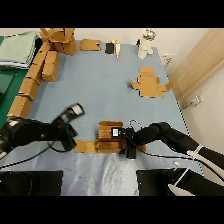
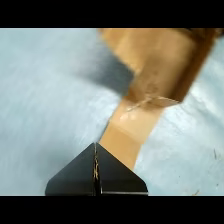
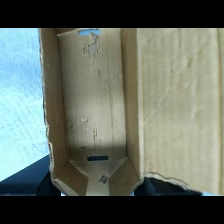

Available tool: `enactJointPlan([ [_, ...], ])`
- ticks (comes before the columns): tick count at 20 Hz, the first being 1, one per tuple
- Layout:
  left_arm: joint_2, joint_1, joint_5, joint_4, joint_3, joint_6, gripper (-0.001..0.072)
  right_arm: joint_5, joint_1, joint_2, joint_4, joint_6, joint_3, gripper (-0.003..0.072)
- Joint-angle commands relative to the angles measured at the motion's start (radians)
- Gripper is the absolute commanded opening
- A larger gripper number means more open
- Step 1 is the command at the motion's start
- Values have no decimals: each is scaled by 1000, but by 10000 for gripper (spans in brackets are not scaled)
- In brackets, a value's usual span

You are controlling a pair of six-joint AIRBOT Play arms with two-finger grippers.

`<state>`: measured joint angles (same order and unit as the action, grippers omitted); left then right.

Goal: Fold the box.

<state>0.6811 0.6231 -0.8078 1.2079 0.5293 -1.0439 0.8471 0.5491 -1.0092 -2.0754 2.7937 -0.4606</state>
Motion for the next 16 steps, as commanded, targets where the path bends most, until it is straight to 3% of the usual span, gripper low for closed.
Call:
enactJointPlan([
  [1, -69, -160, -140, 84, -27, -420, 12, 0, 1, 0, 0, 0, 1, 525],
  [5, 24, -296, -165, -169, -119, -266, 12, 0, 1, 0, 0, 0, 1, 524],
  [11, 279, -296, -161, -536, -135, -39, 12, 0, 1, 0, 0, 0, 1, 525],
  [16, 371, -292, -110, -687, -138, 53, 12, 0, 1, 0, 0, 0, 1, 524],
])
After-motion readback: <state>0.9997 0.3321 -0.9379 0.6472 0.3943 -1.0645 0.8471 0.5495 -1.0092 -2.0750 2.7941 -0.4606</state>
